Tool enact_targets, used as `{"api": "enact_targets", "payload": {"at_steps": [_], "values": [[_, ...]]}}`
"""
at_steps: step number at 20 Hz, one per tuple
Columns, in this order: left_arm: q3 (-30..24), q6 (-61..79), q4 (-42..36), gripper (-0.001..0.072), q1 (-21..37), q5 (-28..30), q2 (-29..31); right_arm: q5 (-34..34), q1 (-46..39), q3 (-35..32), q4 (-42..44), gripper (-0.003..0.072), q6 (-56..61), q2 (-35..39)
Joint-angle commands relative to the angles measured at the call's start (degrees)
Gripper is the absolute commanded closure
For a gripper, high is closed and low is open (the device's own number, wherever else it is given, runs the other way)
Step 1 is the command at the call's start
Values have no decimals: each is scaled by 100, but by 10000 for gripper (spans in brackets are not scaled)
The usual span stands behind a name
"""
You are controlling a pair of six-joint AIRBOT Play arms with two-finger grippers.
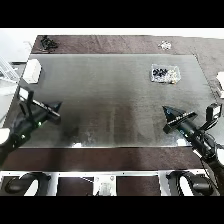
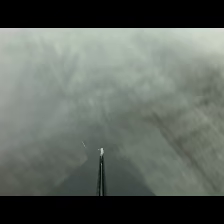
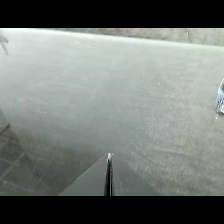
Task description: Fold the box and place the chain.
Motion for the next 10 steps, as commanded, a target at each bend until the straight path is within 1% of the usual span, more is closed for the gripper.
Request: {"api": "enact_targets", "payload": {"at_steps": [1,4,10], "values": [[-544,114,-190,690,-66,-11,205,-4,2,-173,-55,676,13,59],[-542,118,-190,689,-66,-101,205,-4,2,-177,-52,676,13,61],[-542,118,-192,689,-66,-96,205,-4,2,-177,-52,675,13,61]]}}
